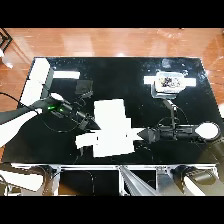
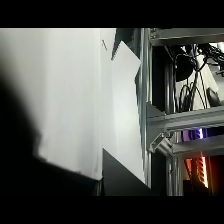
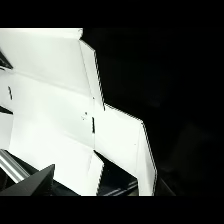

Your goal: Fold the box and place the chain.

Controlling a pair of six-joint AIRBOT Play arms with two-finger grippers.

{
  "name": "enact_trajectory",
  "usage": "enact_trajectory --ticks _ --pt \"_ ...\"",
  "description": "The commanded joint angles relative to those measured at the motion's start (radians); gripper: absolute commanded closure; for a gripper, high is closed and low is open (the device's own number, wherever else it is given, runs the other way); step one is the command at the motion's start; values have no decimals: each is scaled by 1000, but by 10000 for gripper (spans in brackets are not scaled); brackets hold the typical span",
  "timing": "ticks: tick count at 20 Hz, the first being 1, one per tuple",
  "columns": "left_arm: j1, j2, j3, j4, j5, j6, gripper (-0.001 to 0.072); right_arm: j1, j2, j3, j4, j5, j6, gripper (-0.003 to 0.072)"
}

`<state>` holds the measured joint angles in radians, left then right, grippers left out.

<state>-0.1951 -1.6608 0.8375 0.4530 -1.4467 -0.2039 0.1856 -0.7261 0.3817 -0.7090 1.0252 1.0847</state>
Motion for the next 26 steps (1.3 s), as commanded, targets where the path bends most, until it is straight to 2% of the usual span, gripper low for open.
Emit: enact_trajectory --ticks 1,4,5,6,8,10,13,14,17,20,24,26 --pt "0 5 9 6 0 30 691 -31 0 90 -164 96 2 -10" --pt "-21 47 11 7 11 135 694 -116 0 287 -451 289 27 -9" --pt "-42 79 10 8 42 162 694 -141 0 345 -508 337 26 -10" --pt "-66 117 5 16 100 190 694 -164 0 397 -546 375 26 -10" --pt "-129 207 -20 45 286 256 694 -177 0 459 -595 423 7 -10" --pt "-177 291 -57 5 414 315 694 -177 0 467 -640 451 -7 -9" --pt "-199 386 -142 -106 449 435 694 -177 0 467 -654 445 -9 -9" --pt "-209 406 -171 -92 463 449 694 -177 0 465 -638 435 -9 -9" --pt "-251 435 -245 -43 589 528 691 -150 0 426 -611 411 -97 -9" --pt "-277 433 -244 61 607 573 689 -111 -1 373 -610 348 -140 -9" --pt "-276 432 -244 71 633 486 689 -103 -2 365 -599 267 -139 -9" --pt "-276 431 -244 119 638 481 689 -103 -2 365 -555 251 -139 -9"
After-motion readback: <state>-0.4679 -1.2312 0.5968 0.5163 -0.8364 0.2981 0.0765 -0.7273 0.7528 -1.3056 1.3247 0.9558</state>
